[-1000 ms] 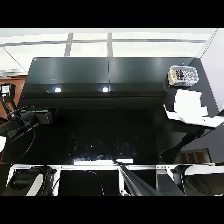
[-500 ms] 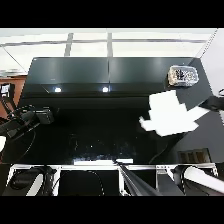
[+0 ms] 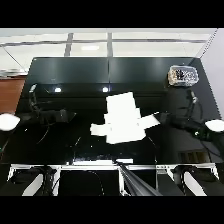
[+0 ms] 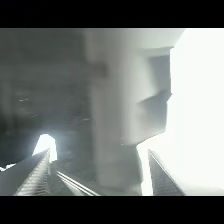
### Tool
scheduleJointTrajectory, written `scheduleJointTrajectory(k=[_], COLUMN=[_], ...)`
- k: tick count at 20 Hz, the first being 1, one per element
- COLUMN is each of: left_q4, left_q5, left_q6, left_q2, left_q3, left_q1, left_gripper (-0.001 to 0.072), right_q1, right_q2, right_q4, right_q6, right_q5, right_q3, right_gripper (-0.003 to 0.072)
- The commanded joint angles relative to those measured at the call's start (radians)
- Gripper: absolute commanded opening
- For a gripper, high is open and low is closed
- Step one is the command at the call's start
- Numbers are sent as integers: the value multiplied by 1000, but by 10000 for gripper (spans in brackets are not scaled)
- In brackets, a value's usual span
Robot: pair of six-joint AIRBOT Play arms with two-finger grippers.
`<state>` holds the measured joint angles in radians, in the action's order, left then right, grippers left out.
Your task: Fold the box and place the chain.
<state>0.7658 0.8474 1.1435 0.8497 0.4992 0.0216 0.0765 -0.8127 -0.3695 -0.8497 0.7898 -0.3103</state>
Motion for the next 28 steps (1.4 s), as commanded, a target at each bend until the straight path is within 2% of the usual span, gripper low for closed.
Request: scheduleJointTrajectory(k=[1, 4, 6, 12, 14, 16, 17, 20, 23, 24, 25, 26, 28], left_q4=[-223, -316, -315, -295, -294, -254, -209, -90, -102, -105, -104, -100, -70], left_q5=[115, 271, 350, 459, 571, 658, 662, 667, 659, 650, 644, 642, 627], left_q6=[-135, -150, -148, -146, -185, -240, -249, -337, -419, -431, -438, -438, -443], left_q2=[307, 560, 672, 860, 914, 942, 944, 945, 945, 945, 945, 943, 910], left_q3=[124, 262, 335, 498, 551, 593, 608, 653, 673, 678, 685, 693, 697], left_q1=[1, 25, 80, 230, 257, 267, 271, 285, 289, 289, 289, 289, 289], left_gripper=[708, 707, 707, 705, 685, 561, 514, 208, 25, 25, 24, 24, 23], right_q1=[-208, -275, -294, -297, -297, -297, -297, -297, -297, -297, -297, -294, -286], right_q2=[29, 29, 29, 29, 29, 29, 29, 29, 29, 29, 29, 29, 29], right_q4=[81, 82, 82, 82, 82, 81, 81, 81, 52, 32, 19, -10, -164], right_q6=[-37, -55, -55, -55, -55, -55, -55, -55, -31, -32, -32, -24, 23], right_q5=[-191, -252, -255, -252, -252, -252, -250, -248, -211, -200, -195, -191, -105], right_q3=[68, 68, 68, 68, 68, 68, 68, 68, 68, 67, 66, 53, -32], right_gripper=[14, 14, 15, 15, 14, 14, 15, 15, 36, 318, 663, 705, 705])
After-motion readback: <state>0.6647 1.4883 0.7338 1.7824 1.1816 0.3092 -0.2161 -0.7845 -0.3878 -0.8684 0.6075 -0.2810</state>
